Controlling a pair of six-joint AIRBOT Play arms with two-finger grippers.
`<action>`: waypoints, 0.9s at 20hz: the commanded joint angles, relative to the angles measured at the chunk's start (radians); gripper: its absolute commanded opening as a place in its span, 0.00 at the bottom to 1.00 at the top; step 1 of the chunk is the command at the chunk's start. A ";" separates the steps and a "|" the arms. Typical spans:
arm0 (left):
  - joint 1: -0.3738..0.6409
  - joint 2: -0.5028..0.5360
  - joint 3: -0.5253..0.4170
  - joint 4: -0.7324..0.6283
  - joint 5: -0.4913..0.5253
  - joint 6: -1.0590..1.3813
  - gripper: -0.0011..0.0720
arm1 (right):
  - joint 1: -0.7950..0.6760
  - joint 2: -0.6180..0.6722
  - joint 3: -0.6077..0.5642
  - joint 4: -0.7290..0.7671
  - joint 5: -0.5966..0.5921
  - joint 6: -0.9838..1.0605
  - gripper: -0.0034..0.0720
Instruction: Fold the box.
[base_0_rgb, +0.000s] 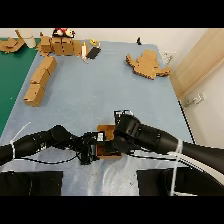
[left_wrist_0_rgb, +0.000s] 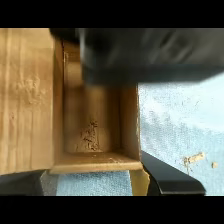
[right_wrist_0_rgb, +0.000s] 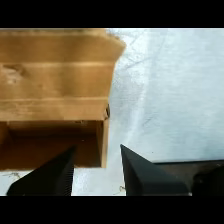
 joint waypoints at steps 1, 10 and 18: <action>0.001 0.000 0.000 0.000 0.000 0.000 0.64 | -0.009 0.068 0.018 -0.034 -0.073 0.010 0.51; 0.001 0.000 0.000 0.000 0.000 0.000 0.64 | -0.328 0.162 -0.047 -0.011 0.123 -0.189 0.04; 0.001 0.000 0.000 0.000 0.000 0.000 0.64 | -0.929 -0.187 -0.132 1.124 0.294 -1.456 0.04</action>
